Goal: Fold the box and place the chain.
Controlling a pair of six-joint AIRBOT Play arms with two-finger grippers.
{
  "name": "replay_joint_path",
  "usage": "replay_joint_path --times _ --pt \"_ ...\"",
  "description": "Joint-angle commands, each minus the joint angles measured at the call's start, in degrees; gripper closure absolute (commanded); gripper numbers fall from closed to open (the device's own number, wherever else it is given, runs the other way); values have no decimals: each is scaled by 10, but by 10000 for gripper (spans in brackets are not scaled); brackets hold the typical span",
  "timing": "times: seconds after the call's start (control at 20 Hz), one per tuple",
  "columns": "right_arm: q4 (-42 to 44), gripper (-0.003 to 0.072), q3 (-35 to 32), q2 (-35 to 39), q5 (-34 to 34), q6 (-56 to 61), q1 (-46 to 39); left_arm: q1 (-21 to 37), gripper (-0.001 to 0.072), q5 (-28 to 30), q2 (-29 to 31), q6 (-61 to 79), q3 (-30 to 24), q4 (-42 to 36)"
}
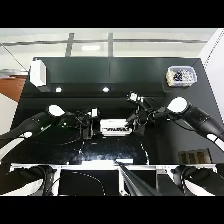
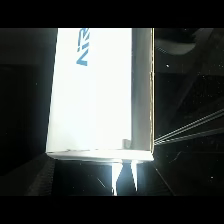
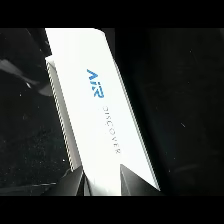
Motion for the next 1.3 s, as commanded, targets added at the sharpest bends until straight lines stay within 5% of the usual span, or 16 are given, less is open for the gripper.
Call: replay_joint_path --times 0.0,1.25 --pt "-12 442 0 0 1 15 2 0 311 1 0 0 0 0" --pt "-32 412 0 0 -4 27 16 0 311 1 0 0 0 0"
